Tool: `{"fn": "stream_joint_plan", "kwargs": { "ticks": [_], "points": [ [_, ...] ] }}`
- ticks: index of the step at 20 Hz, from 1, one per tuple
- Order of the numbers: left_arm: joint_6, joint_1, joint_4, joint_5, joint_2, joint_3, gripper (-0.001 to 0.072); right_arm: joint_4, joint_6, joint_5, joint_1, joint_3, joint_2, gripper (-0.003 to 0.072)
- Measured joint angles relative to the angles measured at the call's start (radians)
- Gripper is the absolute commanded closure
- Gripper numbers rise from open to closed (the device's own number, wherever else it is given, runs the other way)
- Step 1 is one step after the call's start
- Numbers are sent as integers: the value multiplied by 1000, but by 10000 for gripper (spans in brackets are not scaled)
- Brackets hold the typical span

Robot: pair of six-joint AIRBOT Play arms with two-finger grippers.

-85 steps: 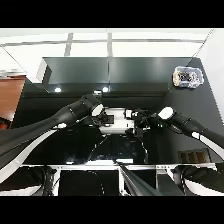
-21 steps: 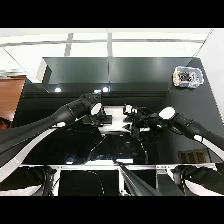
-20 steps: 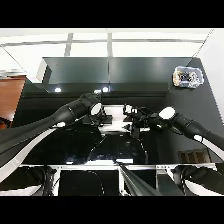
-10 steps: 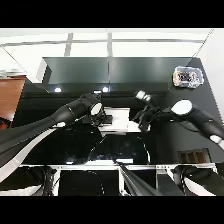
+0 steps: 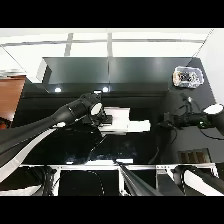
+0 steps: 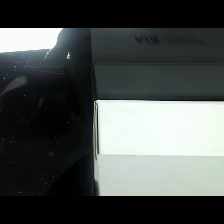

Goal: Fold the box and place the chain.

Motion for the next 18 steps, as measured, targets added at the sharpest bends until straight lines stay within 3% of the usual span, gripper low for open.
{"fn": "stream_joint_plan", "kwargs": {
  "ticks": [7, 8, 9, 10, 12, 14, 18],
  "points": [
    [0, 0, 0, 0, 0, 0, 687, 270, -120, -3, 248, 37, -174, 673],
    [0, 0, 0, 0, 0, 0, 687, 275, -131, -1, 277, 58, -182, 584],
    [0, 0, 0, 0, 0, 0, 687, 275, -139, 8, 302, 83, -188, 324],
    [0, 0, 0, 0, 0, 0, 687, 275, -145, 20, 318, 108, -192, 157],
    [0, 0, 0, 0, 0, 0, 687, 270, -153, 47, 340, 154, -197, 160],
    [0, 0, 0, 0, 0, 0, 687, 269, -155, 68, 358, 190, -200, 219],
    [0, 0, -1, 0, 0, 0, 687, 265, -118, 76, 417, 226, -202, 219]
  ]
}}
